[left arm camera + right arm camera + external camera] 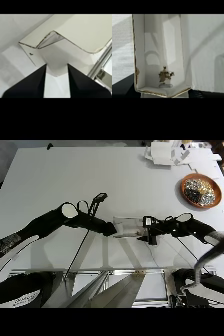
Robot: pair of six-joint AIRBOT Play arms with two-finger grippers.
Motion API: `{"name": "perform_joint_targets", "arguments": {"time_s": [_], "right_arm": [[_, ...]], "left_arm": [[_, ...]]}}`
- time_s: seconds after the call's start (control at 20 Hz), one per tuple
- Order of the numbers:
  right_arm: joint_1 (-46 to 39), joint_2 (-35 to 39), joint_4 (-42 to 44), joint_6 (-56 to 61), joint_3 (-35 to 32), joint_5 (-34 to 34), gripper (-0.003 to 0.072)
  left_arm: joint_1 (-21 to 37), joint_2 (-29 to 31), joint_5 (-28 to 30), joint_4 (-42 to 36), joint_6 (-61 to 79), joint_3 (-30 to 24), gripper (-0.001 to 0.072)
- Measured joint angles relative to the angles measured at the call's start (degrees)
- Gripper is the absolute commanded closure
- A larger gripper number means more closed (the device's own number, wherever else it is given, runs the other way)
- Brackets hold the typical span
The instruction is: Fold the box and place the chain.
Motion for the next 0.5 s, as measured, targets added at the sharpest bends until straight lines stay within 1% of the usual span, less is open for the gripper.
{"name": "perform_joint_targets", "arguments": {"time_s": [0.05, 0.25, 0.5], "right_arm": [[0.0, 0.0, 0.0, 0.0, 0.0, 0.0, 0.0276], [0.0, 0.0, 0.0, 0.0, 0.0, 0.0, 0.0276], [0.0, 0.0, 0.0, -0.02, 0.0, 0.0, 0.0276]], "left_arm": [[-0.44, -0.02, 0.59, 0.96, -1.86, 0.0, 0.0219], [-1.86, -0.17, 2.8, 7.34, -12.57, 0.85, 0.0218], [-4.76, -1.81, 3.93, 15.26, -24.9, 5.53, 0.0218]]}}
